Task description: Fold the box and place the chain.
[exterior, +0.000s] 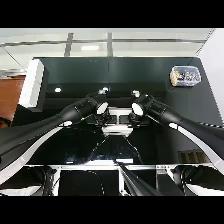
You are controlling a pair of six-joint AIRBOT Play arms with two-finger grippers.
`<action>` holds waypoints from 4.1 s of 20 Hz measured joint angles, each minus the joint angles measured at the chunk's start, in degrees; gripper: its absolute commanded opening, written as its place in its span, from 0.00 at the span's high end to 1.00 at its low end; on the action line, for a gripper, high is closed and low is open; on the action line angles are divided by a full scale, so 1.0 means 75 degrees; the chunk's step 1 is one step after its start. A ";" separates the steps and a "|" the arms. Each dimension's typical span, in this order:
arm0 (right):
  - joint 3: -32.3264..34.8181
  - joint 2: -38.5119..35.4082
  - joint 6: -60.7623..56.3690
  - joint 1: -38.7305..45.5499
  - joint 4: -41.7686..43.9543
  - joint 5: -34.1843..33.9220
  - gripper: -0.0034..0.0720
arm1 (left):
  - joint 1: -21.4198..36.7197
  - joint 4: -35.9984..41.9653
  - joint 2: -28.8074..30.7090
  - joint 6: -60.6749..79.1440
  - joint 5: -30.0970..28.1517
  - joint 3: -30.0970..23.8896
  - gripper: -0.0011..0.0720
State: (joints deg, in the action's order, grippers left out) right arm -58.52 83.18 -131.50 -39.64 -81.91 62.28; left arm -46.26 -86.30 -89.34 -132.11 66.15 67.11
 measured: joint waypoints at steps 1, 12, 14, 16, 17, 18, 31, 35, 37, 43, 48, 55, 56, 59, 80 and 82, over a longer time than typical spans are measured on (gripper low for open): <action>-0.0003 0.0006 -0.0017 0.0000 0.0012 0.0003 0.74 | 0.0000 0.0000 0.0000 0.0000 0.0003 0.0000 0.94; -0.0032 -0.1049 0.1533 0.0023 -0.0082 0.0478 0.52 | 0.0000 0.0003 0.0000 -0.0017 0.0015 0.0000 0.94; -0.0041 -0.1746 0.1862 0.0035 -0.0417 0.0516 0.52 | 0.0000 0.0003 0.0000 -0.0006 0.0041 0.0000 0.94; -0.0044 -0.2419 0.2052 0.0122 -0.1131 0.0545 0.52 | 0.0000 0.0003 0.0000 -0.0006 0.0035 0.0000 0.94; -0.0044 -0.2669 0.2116 0.0233 -0.1682 0.0562 0.52 | 0.0000 0.0003 0.0000 -0.0009 0.0032 0.0000 0.94; -0.0041 -0.2853 0.2136 0.0420 -0.2401 0.0525 0.52 | 0.0000 0.0003 0.0000 -0.0009 0.0029 0.0000 0.94; -0.4386 0.1912 0.2498 0.6204 -0.1839 -0.1122 0.02 | 0.0000 0.0000 0.0000 -0.0023 -0.0003 0.0000 0.94; -0.6924 0.3719 0.2704 0.6834 -0.1227 0.0318 0.02 | 0.0009 0.0000 0.0000 -0.0020 -0.0012 0.0000 0.94; -0.7475 0.4162 0.2521 0.6994 -0.1151 0.0562 0.02 | 0.0023 0.0000 0.0000 -0.0017 -0.0012 0.0000 0.94; -0.7965 0.4642 0.1772 0.7175 -0.1649 0.0571 0.02 | 0.0044 0.0000 0.0000 -0.0015 -0.0009 0.0000 0.94; -0.8026 0.4896 0.1588 0.7236 -0.1329 0.0624 0.02 | 0.0044 0.0000 0.0000 -0.0015 -0.0006 0.0000 0.94; -0.8008 0.5065 0.1880 0.7274 -0.1274 0.0638 0.02 | 0.0047 0.0000 0.0000 -0.0015 0.0006 0.0000 0.94; -0.7991 0.5080 0.1915 0.7274 -0.1276 0.0635 0.02 | 0.0044 0.0000 0.0000 -0.0015 0.0006 0.0000 0.94; -0.7962 0.5106 0.2078 0.7274 -0.1274 0.0638 0.02 | 0.0044 0.0000 0.0000 -0.0015 0.0006 0.0000 0.94; -0.7801 0.2197 0.5907 0.7262 0.0530 0.1501 0.94 | 0.0047 0.0003 0.0000 -0.0015 0.0006 0.0000 0.94; -0.7784 0.1649 0.6102 0.7262 0.1026 0.1597 0.94 | 0.0047 0.0003 0.0000 -0.0015 0.0009 0.0000 0.94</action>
State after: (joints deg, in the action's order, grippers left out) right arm -116.90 95.55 -85.73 14.83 -74.22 74.26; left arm -45.91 -86.28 -89.34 -132.22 66.22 67.11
